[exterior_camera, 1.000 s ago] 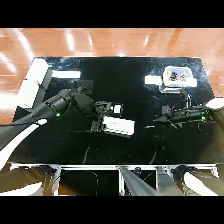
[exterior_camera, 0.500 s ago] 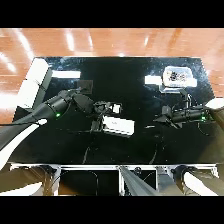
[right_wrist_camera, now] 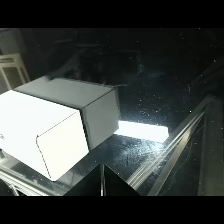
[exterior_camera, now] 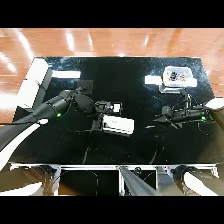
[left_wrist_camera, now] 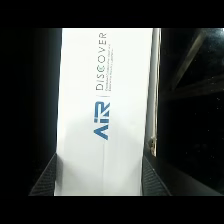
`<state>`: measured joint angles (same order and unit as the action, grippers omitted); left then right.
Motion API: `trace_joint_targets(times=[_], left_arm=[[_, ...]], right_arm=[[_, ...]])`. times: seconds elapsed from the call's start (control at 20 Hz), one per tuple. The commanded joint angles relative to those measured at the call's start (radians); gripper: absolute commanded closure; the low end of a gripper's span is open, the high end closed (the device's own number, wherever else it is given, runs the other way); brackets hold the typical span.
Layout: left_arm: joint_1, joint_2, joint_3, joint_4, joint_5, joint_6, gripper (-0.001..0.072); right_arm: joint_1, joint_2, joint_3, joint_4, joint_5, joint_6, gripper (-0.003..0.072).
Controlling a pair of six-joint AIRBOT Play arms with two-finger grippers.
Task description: Fold the box and place the chain.
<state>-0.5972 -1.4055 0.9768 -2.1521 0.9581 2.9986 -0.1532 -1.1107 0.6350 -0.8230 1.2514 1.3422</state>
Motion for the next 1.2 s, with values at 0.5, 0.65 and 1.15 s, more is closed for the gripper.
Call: trace_joint_targets(times=[0.5, 0.65, 1.15], left_arm=[[0.111, 0.206, 0.0, 0.203, 0.196, -0.499, 0.0694], [0.217, 0.293, -0.001, 0.32, 0.33, -0.653, 0.0695], [0.993, 0.553, -0.209, 0.434, 0.422, -0.806, 0.0694]], right_arm=[[0.0, 0.0, 0.0, -0.001, 0.002, 0.0, 0.0657], [0.0, 0.0, 0.0, -0.001, 0.001, -0.01, 0.0657], [0.0, 0.0, 0.0, -0.001, 0.004, -0.114, 0.0657]])
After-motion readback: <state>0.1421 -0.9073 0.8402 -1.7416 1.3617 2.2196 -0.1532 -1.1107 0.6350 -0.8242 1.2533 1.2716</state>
